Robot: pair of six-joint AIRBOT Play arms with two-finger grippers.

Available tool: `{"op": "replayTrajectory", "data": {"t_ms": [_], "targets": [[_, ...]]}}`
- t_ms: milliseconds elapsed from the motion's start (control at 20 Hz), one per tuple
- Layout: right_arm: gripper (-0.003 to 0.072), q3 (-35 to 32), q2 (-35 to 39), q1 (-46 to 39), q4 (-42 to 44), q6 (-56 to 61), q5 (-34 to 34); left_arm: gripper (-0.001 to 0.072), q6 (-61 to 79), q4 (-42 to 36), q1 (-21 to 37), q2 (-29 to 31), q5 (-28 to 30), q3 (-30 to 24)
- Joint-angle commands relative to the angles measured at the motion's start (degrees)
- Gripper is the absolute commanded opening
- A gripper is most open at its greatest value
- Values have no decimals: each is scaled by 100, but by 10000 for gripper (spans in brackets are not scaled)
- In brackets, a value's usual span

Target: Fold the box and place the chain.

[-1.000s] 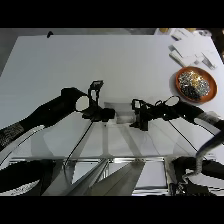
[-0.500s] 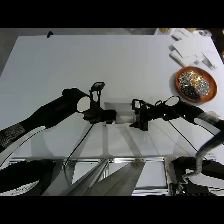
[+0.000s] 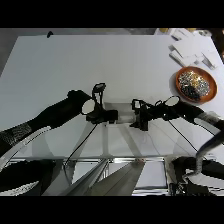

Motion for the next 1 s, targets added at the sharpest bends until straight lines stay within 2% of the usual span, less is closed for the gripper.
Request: {"op": "replayTrajectory", "data": {"t_ms": [0, 50, 200, 300, 500, 600, 650, 900, 950], "targets": [[398, 4, 4, -2, 2, 4, 4, 475, -393, 160, -42, -87, 48, 7], [398, 4, 4, -2, 2, 4, 4, 433, -498, 190, -59, -131, 50, 9], [398, 4, 4, -2, 2, 4, 4, 427, -621, 264, -63, -212, 33, 28], [398, 4, 4, -2, 2, 4, 4, 385, -728, 402, -61, -219, -59, 125], [398, 4, 4, -2, 4, 4, 4, 392, -632, 529, -63, -334, -459, 535], [398, 4, 4, -2, 4, 4, 4, 437, -479, 566, -63, -468, -787, 739], [398, 4, 7, -2, 2, 4, 2, 437, -479, 566, -63, -529, -903, 796], [398, 4, 4, -2, 4, 4, 4, 422, -470, 603, -105, -901, -1091, 857], [398, 4, 7, -2, 4, 4, 4, 373, -476, 619, -136, -975, -1062, 855]]}}
